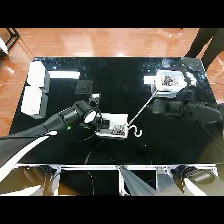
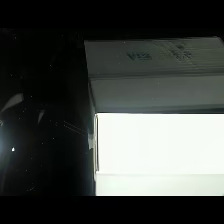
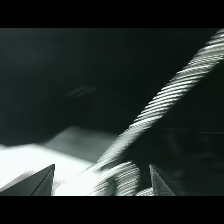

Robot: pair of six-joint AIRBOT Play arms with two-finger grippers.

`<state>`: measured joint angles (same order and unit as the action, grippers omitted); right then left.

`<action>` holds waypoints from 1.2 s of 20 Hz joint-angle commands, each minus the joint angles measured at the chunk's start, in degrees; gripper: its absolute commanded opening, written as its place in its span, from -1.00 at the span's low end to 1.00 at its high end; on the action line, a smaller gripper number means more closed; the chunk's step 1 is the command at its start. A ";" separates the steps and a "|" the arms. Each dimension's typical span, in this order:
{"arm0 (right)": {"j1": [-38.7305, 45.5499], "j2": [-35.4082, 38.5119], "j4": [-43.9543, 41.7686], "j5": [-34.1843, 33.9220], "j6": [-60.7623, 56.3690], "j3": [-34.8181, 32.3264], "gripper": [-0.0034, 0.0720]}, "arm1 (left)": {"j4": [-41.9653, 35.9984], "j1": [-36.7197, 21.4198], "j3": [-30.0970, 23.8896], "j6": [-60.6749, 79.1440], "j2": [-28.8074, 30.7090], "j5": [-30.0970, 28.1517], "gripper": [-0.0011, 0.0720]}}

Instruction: Fold the box and place the chain.

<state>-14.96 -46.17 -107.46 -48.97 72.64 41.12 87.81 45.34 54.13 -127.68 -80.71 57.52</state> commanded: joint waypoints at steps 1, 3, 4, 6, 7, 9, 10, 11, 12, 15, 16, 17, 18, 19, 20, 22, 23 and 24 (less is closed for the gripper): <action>9.11 -8.11 8.55 6.95 -2.25 -0.11 0.97 | 0.00 -0.02 0.04 0.00 0.00 -0.28 -0.90; 10.16 -18.78 8.55 11.37 -3.93 2.69 0.97 | -0.02 -0.02 0.07 0.00 0.00 -0.07 -0.90; 10.27 -23.96 8.57 12.15 -3.93 5.35 0.97 | -0.02 -0.02 0.04 0.00 0.00 -0.02 -0.90; 10.25 -32.94 8.52 12.50 -5.53 11.30 0.97 | -0.04 -0.02 0.07 0.00 0.00 -0.04 -0.90; 10.25 -36.41 8.52 12.28 -6.80 14.12 0.97 | -0.04 -0.02 0.07 0.00 0.00 -0.02 -0.90; 9.94 -40.96 8.52 12.31 -6.86 18.43 0.60 | -0.07 -0.02 0.07 0.00 0.00 -0.04 -0.90; 9.70 -42.32 8.52 12.39 -6.88 19.96 0.51 | -0.07 -0.02 0.07 0.00 0.00 0.00 -0.90; 9.55 -43.34 8.52 12.61 -6.88 21.33 0.51 | -0.04 -0.02 0.07 0.00 0.00 0.11 -0.90; 9.42 -44.17 8.57 12.50 -6.84 22.58 0.51 | -0.04 -0.02 0.04 0.00 0.00 0.11 -0.90; 9.09 -45.90 8.50 12.28 -6.62 24.76 0.15 | -0.04 -0.02 0.04 0.00 0.00 0.07 -0.90; 8.72 -46.05 8.41 12.35 -5.99 24.81 -0.22 | -0.07 -0.02 0.07 0.00 0.00 0.11 -0.90; 8.46 -46.05 7.82 11.85 -4.61 24.83 -0.79 | -0.07 -0.02 0.04 0.00 0.00 0.13 -0.90; 8.39 -45.97 7.34 10.51 -3.61 25.07 -0.82 | -0.07 -0.02 0.04 0.00 0.00 0.17 -0.90; 8.41 -45.55 6.56 8.85 -1.79 25.31 -0.82 | -0.07 0.00 0.07 0.00 0.00 0.17 -0.90; 8.41 -44.39 6.58 7.37 -0.42 25.42 -0.82 | -0.07 0.00 0.04 0.00 0.00 0.22 -0.90; 8.48 -39.50 6.62 4.20 3.69 25.42 -0.82 | -0.04 0.00 0.04 0.00 0.00 0.11 -0.90; 8.48 -36.04 6.71 2.56 6.16 25.42 -0.82 | -0.04 0.00 0.04 0.00 0.00 0.09 -0.90; 8.63 -31.78 7.10 0.59 7.91 25.42 -0.82 | -0.07 0.00 0.04 0.00 0.00 0.09 -0.90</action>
<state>-6.39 -84.93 -100.40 -43.31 74.43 66.28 87.74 45.34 54.13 -127.68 -80.71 57.56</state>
